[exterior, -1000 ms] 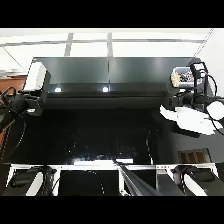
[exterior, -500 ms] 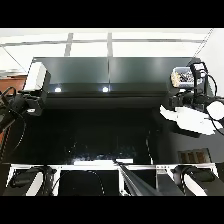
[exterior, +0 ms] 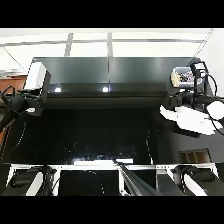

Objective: Fold the box and place the chain.

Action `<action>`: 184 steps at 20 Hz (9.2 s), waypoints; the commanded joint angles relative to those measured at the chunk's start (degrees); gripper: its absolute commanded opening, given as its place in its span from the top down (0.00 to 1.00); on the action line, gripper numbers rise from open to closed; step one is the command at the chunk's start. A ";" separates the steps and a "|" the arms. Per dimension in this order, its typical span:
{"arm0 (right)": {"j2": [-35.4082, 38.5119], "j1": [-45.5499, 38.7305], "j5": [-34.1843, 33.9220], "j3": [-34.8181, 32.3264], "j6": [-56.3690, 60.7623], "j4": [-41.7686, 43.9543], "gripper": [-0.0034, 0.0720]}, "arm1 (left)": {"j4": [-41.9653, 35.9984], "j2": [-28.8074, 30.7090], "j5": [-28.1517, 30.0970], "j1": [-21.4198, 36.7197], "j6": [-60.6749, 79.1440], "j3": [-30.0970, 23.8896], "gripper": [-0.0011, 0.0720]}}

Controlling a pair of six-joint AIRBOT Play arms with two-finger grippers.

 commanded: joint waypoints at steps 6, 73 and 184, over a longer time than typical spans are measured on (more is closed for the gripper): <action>-6.23 -0.55 -18.88 0.02 0.07 -0.72 0.00 | -3.30 -12.15 1.99 0.20 -1.31 0.79 0.01; -9.51 3.17 1.27 -14.14 -53.57 64.63 0.94 | -32.76 -58.82 -38.40 -14.36 13.25 20.11 0.02; -27.19 16.04 0.46 -5.55 -103.06 50.58 0.03 | -9.09 -60.13 -31.28 -31.47 51.32 31.06 0.95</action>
